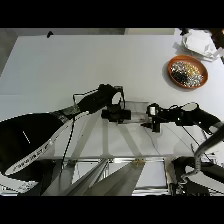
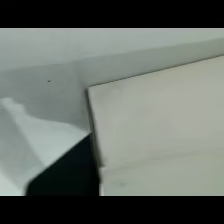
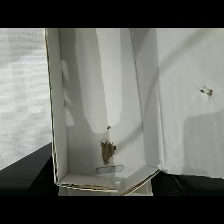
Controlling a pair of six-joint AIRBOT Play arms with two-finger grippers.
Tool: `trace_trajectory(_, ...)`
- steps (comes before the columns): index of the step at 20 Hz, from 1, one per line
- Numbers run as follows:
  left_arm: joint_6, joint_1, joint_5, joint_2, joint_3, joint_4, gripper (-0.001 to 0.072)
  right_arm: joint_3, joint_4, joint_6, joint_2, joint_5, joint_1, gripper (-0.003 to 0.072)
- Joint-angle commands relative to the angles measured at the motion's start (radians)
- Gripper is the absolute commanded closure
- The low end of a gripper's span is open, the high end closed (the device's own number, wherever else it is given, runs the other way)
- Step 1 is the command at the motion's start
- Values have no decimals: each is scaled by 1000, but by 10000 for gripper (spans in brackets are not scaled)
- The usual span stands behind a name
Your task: Fold the box and place the chain.
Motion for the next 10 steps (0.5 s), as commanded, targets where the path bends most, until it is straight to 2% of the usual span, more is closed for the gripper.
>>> trace_trajectory(1, -2, -6, 6, 0, 1, -7, 673, 0, 0, 0, 0, 0, 0, 284)
trace_trajectory(2, -8, -7, 5, 0, 1, -7, 707, 0, 0, 0, 0, 0, 0, 284)
trace_trajectory(6, -24, -13, 6, 2, 1, -3, 694, 0, 0, 0, 0, 0, 0, 284)
trace_trajectory(7, -22, -13, 6, 5, 1, -5, 618, 0, 0, 0, 0, 0, 0, 284)
trace_trajectory(8, -8, -13, 5, 10, 1, -5, 503, 0, 0, 0, 0, 0, 0, 284)
trace_trajectory(10, 73, -11, 1, 31, 1, -6, 421, 0, 0, 0, 0, 0, 0, 284)
